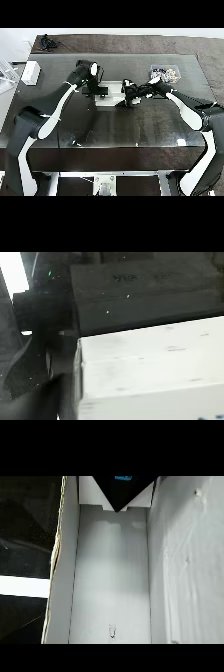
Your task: Fold the box and place the chain.
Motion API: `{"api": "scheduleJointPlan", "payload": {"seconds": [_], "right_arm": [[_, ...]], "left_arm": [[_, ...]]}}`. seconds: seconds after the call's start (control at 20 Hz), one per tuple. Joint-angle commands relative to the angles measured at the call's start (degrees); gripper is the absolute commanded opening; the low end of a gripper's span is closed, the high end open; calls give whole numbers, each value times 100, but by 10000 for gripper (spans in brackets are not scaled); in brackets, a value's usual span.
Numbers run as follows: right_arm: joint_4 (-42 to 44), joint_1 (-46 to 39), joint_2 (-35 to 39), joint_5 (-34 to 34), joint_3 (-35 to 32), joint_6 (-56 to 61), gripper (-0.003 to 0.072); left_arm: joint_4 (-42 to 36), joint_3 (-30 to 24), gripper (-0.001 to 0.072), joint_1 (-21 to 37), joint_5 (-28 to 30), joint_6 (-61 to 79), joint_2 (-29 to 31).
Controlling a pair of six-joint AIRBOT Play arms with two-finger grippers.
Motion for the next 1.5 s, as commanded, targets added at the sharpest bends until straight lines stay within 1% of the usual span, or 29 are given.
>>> {"api": "scheduleJointPlan", "payload": {"seconds": [0.0, 0.45, 0.65, 0.7, 0.75, 0.85, 0.9, 0.95, 1.25, 1.3, 1.35, 1.4, 1.45], "right_arm": [[2, 2, 0, 2, -2, 2, 578], [2, 2, 0, 2, -2, 2, 579], [2, 2, 0, 2, -2, 2, 578], [2, 2, 0, 2, -2, 0, 578], [2, 2, 0, 2, -2, 0, 578], [2, 2, 0, 2, -2, 2, 579], [2, 2, 0, 2, -2, 2, 579], [2, 2, 0, 2, -2, 2, 579], [2, 2, 0, 2, -2, 2, 578], [2, 2, 0, 2, -2, 2, 578], [2, 2, 0, 2, -2, 2, 579], [2, 2, 0, 2, -2, 2, 578], [2, 2, 0, 2, -2, 2, 578]], "left_arm": [[127, 229, 362, -33, -184, -7, -164], [205, 262, 357, -85, -221, -7, -216], [210, 262, 347, -87, -350, -4, -219], [227, 260, 255, -101, -350, -2, -219], [273, 260, 76, -105, -374, -4, -219], [289, 260, 77, -116, -374, -4, -219], [289, 260, 38, -127, -374, -4, -219], [286, 260, 20, -127, -372, -4, -219], [308, 262, 21, -149, -267, -4, -219], [295, 278, 105, -149, -289, -4, -216], [262, 284, 487, -149, -326, -9, -205], [225, 284, 648, -149, -337, -7, -192], [216, 286, 650, -142, -330, -7, -166]]}}
